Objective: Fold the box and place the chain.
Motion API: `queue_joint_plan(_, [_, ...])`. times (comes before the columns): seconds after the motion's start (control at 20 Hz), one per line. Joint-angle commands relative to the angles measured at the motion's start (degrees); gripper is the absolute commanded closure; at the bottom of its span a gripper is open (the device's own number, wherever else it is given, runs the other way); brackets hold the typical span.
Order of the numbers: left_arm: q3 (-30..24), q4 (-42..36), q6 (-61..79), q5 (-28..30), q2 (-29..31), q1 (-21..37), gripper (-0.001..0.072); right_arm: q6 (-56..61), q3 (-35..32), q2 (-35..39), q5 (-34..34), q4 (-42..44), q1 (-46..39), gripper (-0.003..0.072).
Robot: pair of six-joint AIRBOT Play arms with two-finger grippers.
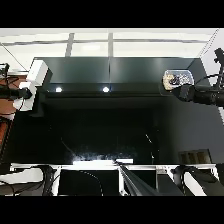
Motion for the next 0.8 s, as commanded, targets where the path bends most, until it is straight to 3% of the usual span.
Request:
queue_joint_plan(0.0, [3.8, -2.0, 0.5, 0.8, -4.2, -0.7, 0.0349, 0.2, 0.0, 0.0, -0.2, 0.0, 0.0, 0.0672])
queue_joint_plan(0.05, [3.8, -2.0, 0.5, 1.0, -4.3, -1.0, 0.0086, 0.2, 0.0, 0.0, -0.2, 0.0, 0.0, 0.0672])
queue_joint_plan(0.1, [4.0, -1.4, 0.3, 0.4, -4.2, -1.3, -0.0006, 0.2, 0.0, 0.0, -0.2, 0.0, 0.0, 0.0672])
queue_joint_plan(0.3, [9.0, 6.8, -10.3, -11.8, 0.1, -1.6, -0.0006, 0.2, 0.1, 0.0, -0.2, 0.0, 0.0, 0.0672])
queue_joint_plan(0.4, [12.0, 6.5, -16.5, -21.6, 4.3, -1.9, -0.0001, 3.8, 1.2, 0.0, 0.3, -1.0, 0.0, 0.0673])
queue_joint_plan(0.45, [13.4, 7.6, -22.0, -27.4, 6.1, -2.9, 0.0056, 8.7, 2.9, 0.0, 2.5, -1.1, 0.1, 0.0673])
queue_joint_plan(0.5, [14.8, 9.7, -25.6, -32.8, 7.5, -4.1, 0.0285, 8.9, 4.9, 0.1, 5.4, -2.4, 0.8, 0.0673])
queue_joint_plan(0.55, [15.1, 10.3, -26.5, -36.9, 9.4, -5.3, 0.0678, 9.5, 6.9, 0.5, 7.2, -6.8, 1.9, 0.0674])
queue_joint_plan(0.65, [13.5, 10.1, -26.4, -38.2, 14.9, -8.4, 0.0684, 13.2, 8.8, 2.2, 7.9, -17.8, 3.1, 0.0674])
queue_joint_plan(0.75, [7.8, 7.8, -26.7, -32.9, 23.5, -13.0, 0.0685, 15.0, 7.2, 5.0, 5.2, -27.1, 3.1, 0.0674])
